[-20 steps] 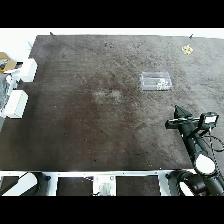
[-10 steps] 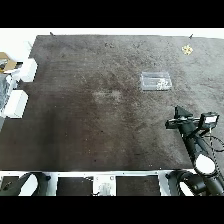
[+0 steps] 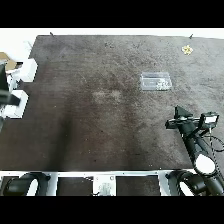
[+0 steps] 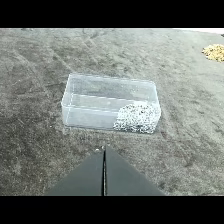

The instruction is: Fold the box and place the chain.

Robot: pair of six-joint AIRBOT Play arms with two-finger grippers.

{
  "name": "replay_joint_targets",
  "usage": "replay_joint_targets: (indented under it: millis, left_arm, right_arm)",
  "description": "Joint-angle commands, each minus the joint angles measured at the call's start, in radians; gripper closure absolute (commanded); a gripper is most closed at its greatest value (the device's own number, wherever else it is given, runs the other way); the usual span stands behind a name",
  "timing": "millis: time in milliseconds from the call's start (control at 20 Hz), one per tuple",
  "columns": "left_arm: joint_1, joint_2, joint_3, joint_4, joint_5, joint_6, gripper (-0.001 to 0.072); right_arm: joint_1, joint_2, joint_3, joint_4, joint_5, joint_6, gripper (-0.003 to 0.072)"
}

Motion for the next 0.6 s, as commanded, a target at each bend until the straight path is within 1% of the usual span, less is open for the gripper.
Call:
replay_joint_targets:
  millis: [0,50,150,550]
  left_arm:
    - [-0.034,0.185,-0.216,0.009,0.105,-0.011,0.0704]
    - [-0.034,0.191,-0.24,0.009,0.122,-0.011,0.0704]
    - [-0.034,0.187,-0.26,0.009,0.131,-0.011,0.0702]
    - [-0.034,0.187,-0.261,0.009,0.13,-0.011,0.0698]
  right_arm:
    - [0.0,0.001,-0.001,0.0,0.0,0.0,0.0685]
    - [0.0,0.001,-0.001,0.0,0.0,0.0,0.0685]
    - [0.0,0.001,-0.001,0.0,0.0,0.0,0.0684]
    - [0.0,0.001,-0.001,0.0,0.0,0.0,0.0685]
